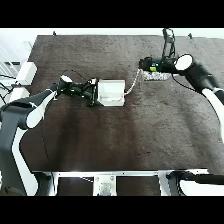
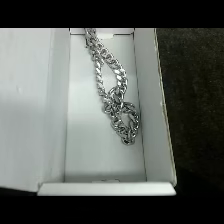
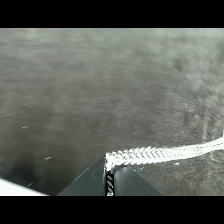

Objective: Fold the box and place the chain.

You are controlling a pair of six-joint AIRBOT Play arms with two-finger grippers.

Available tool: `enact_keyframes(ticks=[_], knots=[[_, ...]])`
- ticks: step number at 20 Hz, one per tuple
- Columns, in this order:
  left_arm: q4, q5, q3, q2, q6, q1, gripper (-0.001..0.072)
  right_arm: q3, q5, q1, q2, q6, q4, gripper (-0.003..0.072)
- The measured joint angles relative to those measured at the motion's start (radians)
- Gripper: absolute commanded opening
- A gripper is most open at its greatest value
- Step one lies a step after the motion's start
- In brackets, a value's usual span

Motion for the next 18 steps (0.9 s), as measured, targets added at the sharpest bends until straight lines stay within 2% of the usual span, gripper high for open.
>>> enact_keyframes(ticks=[7,18], knots=[[0.000,0.000,0.000,0.000,0.000,0.000,0.0624,-0.078,0.025,0.042,0.219,0.000,-0.019,0.0006],[0.000,0.000,0.000,0.000,0.000,0.000,0.0624,-0.097,0.062,0.183,0.282,0.013,-0.020,0.0005]])
